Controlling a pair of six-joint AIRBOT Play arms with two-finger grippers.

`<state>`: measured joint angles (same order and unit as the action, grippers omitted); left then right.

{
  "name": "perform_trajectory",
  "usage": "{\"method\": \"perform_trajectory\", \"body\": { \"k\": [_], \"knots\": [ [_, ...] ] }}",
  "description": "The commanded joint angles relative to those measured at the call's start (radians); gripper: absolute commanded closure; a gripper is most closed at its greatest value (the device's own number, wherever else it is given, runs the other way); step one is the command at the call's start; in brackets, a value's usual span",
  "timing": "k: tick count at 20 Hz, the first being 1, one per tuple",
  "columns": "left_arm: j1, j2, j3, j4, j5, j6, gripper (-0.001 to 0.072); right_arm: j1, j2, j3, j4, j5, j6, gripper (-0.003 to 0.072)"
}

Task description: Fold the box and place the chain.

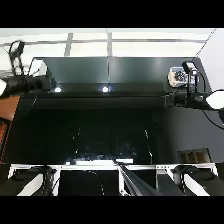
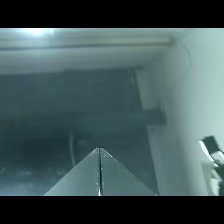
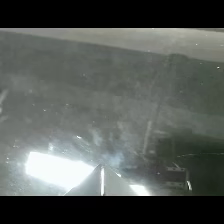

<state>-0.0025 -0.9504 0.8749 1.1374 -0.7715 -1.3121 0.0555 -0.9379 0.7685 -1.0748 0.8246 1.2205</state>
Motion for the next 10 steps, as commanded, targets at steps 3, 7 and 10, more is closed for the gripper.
{"method": "perform_trajectory", "body": {
  "k": [3,7,10],
  "knots": [
    [0.034,0.199,-0.196,0.009,0.03,0.007,0.0682,0.009,0.0,0.0,-0.034,0.002,-0.006,0.0671],
    [0.034,0.187,-0.196,0.003,0.031,0.007,0.0682,0.009,0.0,0.0,-0.034,0.002,-0.006,0.0672],
    [0.034,0.178,-0.196,0.003,0.031,0.007,0.0682,0.009,0.0,0.0,-0.034,0.002,-0.006,0.0672]
  ]
}}
